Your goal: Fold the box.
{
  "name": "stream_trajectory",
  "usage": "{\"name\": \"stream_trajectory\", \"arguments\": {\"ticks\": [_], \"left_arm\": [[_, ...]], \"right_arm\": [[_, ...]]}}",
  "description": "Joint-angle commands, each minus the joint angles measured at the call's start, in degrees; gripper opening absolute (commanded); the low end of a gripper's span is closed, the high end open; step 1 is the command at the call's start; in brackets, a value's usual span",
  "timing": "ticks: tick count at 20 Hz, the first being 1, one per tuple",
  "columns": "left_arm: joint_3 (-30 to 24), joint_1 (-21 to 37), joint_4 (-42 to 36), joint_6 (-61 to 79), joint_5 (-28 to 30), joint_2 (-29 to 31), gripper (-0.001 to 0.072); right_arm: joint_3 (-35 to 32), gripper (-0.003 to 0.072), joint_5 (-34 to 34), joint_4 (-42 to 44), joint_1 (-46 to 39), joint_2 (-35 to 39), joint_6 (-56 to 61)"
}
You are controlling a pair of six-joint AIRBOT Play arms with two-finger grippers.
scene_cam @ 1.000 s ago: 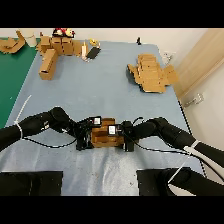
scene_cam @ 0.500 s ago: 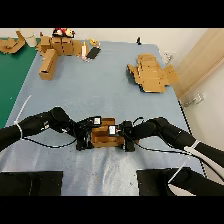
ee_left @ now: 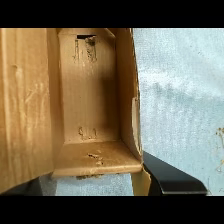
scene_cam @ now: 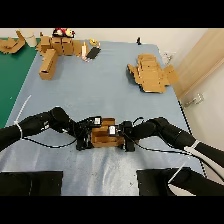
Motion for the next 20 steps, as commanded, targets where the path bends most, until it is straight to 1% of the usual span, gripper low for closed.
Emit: {"name": "stream_trajectory", "arguments": {"ticks": [1, 4, 9, 20], "left_arm": [[0.1, 0.1, 1.9, 0.5, 1.1, 0.1, 0.0366], [0.1, 0.1, 3.2, 0.4, 0.3, 0.4, 0.0366], [0.0, 0.1, 4.3, -0.2, 3.4, 2.4, 0.0366], [0.0, 0.1, 2.3, 0.0, 3.5, 1.9, 0.0366]], "right_arm": [[0.0, 0.0709, 0.0, 0.0, 0.0, 0.0, 0.0], [0.0, 0.0709, 0.0, 0.0, 0.0, 0.0, 0.0], [0.0, 0.0709, 0.0, 0.0, 0.0, 0.0, 0.0], [0.0, 0.0709, 0.4, 0.0, 0.0, 0.0, -0.1]]}}
